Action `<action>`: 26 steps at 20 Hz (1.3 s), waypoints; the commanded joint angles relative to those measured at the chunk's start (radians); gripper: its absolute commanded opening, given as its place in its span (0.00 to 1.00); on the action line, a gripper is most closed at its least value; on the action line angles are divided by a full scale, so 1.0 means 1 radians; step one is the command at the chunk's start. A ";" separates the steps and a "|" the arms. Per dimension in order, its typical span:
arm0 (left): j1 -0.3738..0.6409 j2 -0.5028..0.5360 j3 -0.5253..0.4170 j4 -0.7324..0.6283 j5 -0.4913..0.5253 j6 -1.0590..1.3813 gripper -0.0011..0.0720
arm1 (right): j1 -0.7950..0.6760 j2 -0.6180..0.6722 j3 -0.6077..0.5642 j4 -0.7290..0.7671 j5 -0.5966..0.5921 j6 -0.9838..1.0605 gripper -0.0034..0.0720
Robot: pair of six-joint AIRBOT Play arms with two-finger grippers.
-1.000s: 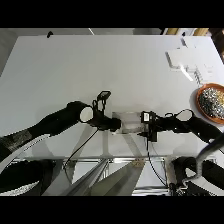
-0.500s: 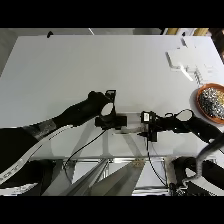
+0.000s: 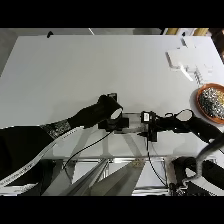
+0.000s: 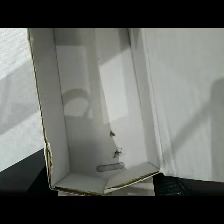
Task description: Fold the box and place the chain.
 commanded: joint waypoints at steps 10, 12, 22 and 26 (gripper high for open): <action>-0.004 -0.004 0.002 0.011 0.013 -0.017 0.23 | 0.000 0.000 0.001 0.000 0.000 0.000 0.49; -0.002 -0.004 0.002 0.010 0.012 -0.014 0.22 | 0.000 0.000 0.001 0.000 0.000 0.000 0.49; 0.015 0.031 0.002 -0.007 -0.077 0.290 0.54 | 0.000 0.000 0.001 0.000 0.000 0.000 0.49; 0.083 0.134 0.002 -0.060 -0.056 0.447 0.56 | 0.000 0.000 0.001 0.000 0.000 0.000 0.49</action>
